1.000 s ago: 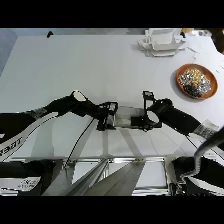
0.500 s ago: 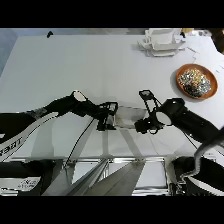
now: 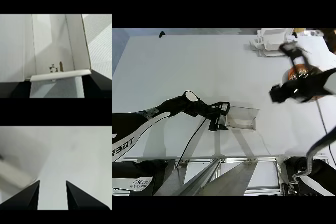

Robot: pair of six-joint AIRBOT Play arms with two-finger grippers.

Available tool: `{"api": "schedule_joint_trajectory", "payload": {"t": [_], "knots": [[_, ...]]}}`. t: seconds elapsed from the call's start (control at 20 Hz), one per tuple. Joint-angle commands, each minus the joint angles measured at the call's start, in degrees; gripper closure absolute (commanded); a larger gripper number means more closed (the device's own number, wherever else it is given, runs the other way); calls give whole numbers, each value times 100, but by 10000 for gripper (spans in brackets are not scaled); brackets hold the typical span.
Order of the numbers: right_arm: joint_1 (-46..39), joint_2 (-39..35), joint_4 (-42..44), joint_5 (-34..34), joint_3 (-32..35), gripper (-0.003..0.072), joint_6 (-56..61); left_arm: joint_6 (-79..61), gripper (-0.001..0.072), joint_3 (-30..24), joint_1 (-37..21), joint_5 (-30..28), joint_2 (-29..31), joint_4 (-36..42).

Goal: Fold the box and place the chain.

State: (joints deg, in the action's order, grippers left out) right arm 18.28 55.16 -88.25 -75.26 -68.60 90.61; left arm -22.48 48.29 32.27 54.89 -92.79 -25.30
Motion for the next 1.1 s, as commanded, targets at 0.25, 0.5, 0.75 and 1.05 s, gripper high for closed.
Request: {"api": "schedule_joint_trajectory", "payload": {"t": [0.25,0.5,0.75,1.05], "knots": [[-2426,1904,664,592,-1222,356,-737,-2,627,2,-4,-2,2,-2],[-3449,2986,614,568,-1222,344,-737,-2,627,2,-4,-2,2,0],[-4035,3499,546,413,-1222,346,-1064,-2,627,2,-4,-2,2,-2],[-4113,3845,402,330,-1220,353,-1423,-2,627,2,-4,0,2,-2]]}}
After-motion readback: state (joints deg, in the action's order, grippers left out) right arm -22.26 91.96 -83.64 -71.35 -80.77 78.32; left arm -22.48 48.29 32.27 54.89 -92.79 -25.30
